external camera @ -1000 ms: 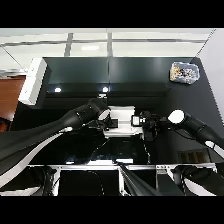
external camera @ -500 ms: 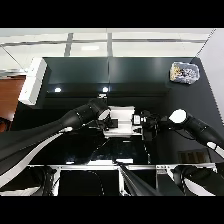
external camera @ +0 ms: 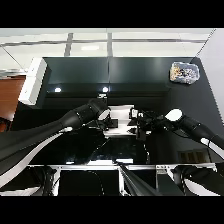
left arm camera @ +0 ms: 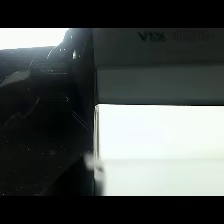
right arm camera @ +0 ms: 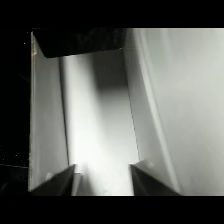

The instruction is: Fold the box and place the chain.

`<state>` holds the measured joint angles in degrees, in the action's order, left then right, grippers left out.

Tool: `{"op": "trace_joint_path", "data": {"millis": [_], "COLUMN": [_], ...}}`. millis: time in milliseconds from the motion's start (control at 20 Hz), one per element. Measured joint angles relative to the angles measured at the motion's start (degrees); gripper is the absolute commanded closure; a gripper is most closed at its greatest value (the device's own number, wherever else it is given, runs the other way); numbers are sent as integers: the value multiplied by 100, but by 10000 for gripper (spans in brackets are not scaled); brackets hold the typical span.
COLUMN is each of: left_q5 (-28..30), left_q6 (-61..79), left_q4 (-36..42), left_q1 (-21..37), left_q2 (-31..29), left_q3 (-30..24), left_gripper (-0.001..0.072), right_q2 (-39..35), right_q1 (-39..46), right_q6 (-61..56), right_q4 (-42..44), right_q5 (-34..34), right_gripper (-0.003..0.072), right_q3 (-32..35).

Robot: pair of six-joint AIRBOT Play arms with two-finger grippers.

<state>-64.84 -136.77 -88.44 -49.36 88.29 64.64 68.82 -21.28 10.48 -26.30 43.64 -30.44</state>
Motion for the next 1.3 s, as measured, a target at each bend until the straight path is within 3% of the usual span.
{"op": "trace_joint_path", "data": {"millis": [100, 200, 250, 350, 500, 700, 850, 1050, 1300], "left_q5": [0, 7, 13, 13, 9, -2, -4, -7, -11], "left_q6": [-9, -9, -9, -2, 2, 2, 4, 2, 4], "left_q4": [0, 0, 2, 0, 2, 15, 28, 50, 66], "left_q1": [0, 0, 0, 0, 0, 0, 0, 13, 17], "left_q2": [0, 0, 2, 2, 0, 2, 2, 2, 2], "left_q3": [0, 0, 0, 0, 0, 0, 0, 0, 0], "left_gripper": [683, 682, 682, 682, 682, 682, 682, 682, 682], "right_q2": [24, 28, 7, -181, -782, -1366, -1322, -667, 127], "right_q1": [11, 17, 17, 59, 470, 1897, 2949, 3233, 2409], "right_q6": [-114, -208, -328, -859, -2785, -5786, -7324, -7700, -7134], "right_q4": [26, 22, -35, -264, -966, -1939, -2087, -1550, -791], "right_q5": [-17, -15, -15, 146, 570, 1038, 1121, 1502, 1665], "right_gripper": [230, 622, 674, 674, 674, 674, 674, 674, 674], "right_q3": [2, 2, 2, -17, -160, -216, 20, 291, 326]}}
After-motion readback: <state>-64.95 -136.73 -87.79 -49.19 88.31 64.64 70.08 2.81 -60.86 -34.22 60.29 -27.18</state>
